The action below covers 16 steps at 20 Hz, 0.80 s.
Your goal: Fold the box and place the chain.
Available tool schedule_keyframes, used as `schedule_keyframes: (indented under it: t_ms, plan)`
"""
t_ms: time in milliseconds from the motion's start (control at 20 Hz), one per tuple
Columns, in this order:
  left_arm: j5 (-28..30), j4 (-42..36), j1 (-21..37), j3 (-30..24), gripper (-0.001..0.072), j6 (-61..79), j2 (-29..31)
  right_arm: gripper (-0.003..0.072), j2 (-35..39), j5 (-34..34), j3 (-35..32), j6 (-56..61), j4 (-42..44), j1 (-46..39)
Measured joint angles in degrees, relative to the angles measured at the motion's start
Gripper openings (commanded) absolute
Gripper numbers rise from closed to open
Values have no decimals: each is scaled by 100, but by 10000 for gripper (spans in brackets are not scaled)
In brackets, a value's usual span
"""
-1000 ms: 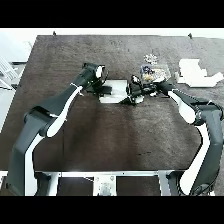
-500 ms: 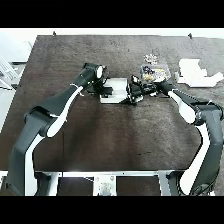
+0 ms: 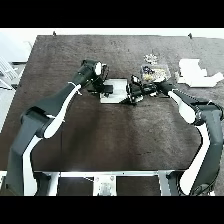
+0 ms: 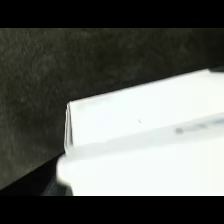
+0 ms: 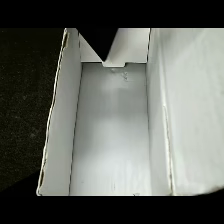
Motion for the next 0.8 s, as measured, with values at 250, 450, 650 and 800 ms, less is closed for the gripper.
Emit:
schedule_keyframes:
  t_ms: [250,450,650,800]
  plan:
    - [-411,66,26,2,512,332,304,576,0,2,0,0,2,0]
    - [-874,142,149,0,511,769,540,576,0,2,0,0,2,0]
    - [-1008,-81,455,-13,508,2170,719,575,0,4,0,0,0,0]
    - [-964,-1084,975,-179,316,4175,763,576,0,4,0,0,2,2]
